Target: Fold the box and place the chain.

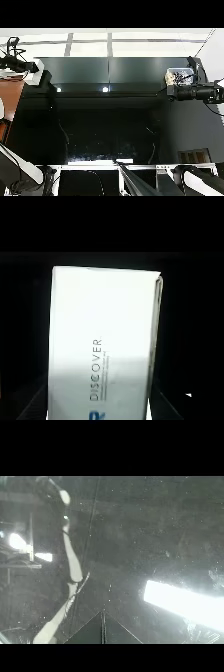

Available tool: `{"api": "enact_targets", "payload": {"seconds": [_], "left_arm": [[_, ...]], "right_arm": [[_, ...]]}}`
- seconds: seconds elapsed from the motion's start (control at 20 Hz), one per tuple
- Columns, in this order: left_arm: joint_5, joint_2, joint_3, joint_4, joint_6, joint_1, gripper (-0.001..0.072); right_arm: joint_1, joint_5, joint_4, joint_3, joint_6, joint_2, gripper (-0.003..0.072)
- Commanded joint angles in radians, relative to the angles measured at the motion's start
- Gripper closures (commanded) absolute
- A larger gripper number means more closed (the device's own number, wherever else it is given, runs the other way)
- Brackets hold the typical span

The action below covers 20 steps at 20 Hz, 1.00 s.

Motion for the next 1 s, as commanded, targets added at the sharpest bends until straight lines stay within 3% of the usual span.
{"api": "enact_targets", "payload": {"seconds": [0.0, 0.25, 0.3, 0.35, 0.4, 0.5, 0.7, 0.85, 0.95], "left_arm": [[-0.017, -0.001, 0.039, 0.036, -0.081, 0.001, 0.0002], [-0.14, 0.229, 0.071, 0.051, -0.192, 0.0, 0.0016], [-0.225, 0.288, 0.07, 0.053, -0.267, 0.0, 0.0196], [-0.345, 0.341, 0.058, 0.056, -0.291, 0.0, 0.0568], [-0.428, 0.408, -0.002, 0.047, -0.275, 0.001, 0.0687], [-0.386, 0.589, -0.221, -0.015, -0.298, -0.002, 0.0687], [-0.136, 0.996, -0.788, -0.136, -0.224, -0.056, 0.0687], [-0.06, 1.199, -1.125, -0.131, -0.146, -0.13, 0.0687], [-0.029, 1.278, -1.254, -0.135, -0.155, -0.156, 0.0687]], "right_arm": [[0.012, -0.009, 0.001, 0.001, 0.0, 0.0, 0.0673], [-0.005, 0.031, 0.003, 0.04, 0.022, 0.001, 0.0673], [-0.004, 0.036, 0.003, 0.055, 0.032, 0.001, 0.0673], [-0.003, 0.044, 0.01, 0.063, 0.034, 0.001, 0.0673], [-0.003, 0.061, 0.024, 0.067, 0.042, 0.001, 0.0673], [-0.001, 0.112, 0.054, 0.067, 0.045, 0.001, 0.0673], [0.009, 0.136, 0.02, 0.067, -0.006, 0.001, 0.0674], [0.124, -0.105, -0.274, 0.067, -0.011, 0.001, 0.0674], [0.216, -0.278, -0.478, 0.064, 0.021, 0.0, 0.0674]]}}
